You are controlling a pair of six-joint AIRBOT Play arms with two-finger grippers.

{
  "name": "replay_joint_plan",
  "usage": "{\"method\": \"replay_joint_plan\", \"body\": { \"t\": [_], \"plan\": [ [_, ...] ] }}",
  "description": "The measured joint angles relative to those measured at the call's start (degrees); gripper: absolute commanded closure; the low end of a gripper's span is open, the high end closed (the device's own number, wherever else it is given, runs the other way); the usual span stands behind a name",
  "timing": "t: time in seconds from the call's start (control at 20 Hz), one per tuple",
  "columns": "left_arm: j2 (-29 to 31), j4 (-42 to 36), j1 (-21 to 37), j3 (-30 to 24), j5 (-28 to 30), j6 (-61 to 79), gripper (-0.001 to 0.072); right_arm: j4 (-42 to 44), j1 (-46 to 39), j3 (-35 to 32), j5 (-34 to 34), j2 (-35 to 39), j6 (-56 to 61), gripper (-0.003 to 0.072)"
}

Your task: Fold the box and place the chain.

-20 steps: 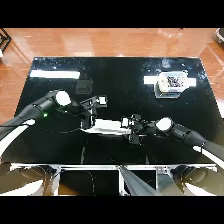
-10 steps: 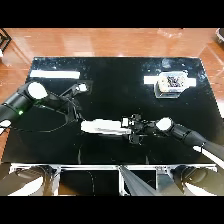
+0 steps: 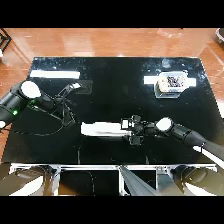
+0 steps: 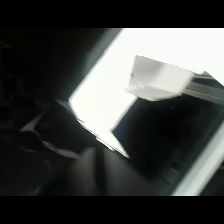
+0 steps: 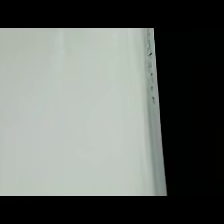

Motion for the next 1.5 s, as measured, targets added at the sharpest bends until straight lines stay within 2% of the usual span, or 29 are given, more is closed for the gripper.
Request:
{"method": "replay_joint_plan", "body": {
  "t": [0.2,0.35,0.65,1.1,1.25,1.5],
  "plan": [
    [0.5,-6.7,-0.7,-1.8,-5.9,-1.4,0.0682,0.0,0.0,0.0,0.1,0.0,-0.1,0.0440],
    [1.8,-13.5,-4.5,-5.6,-4.8,-1.4,0.0682,0.0,0.0,0.0,0.1,0.0,-0.1,0.0440],
    [3.6,-19.9,-15.5,-9.7,8.3,1.1,0.0683,0.0,0.0,0.0,0.1,0.0,-0.1,0.0440],
    [4.8,-22.1,-18.5,-10.3,34.4,1.8,0.0682,0.0,0.0,0.0,0.2,0.0,-0.1,0.0440],
    [2.8,-22.2,-18.8,-10.3,38.1,1.9,0.0681,0.0,0.0,0.0,0.2,0.0,-0.1,0.0440],
    [-2.0,-22.3,-20.3,-10.3,40.1,1.9,0.0682,0.0,0.0,0.0,0.2,0.0,0.0,0.0440]
  ]
}}
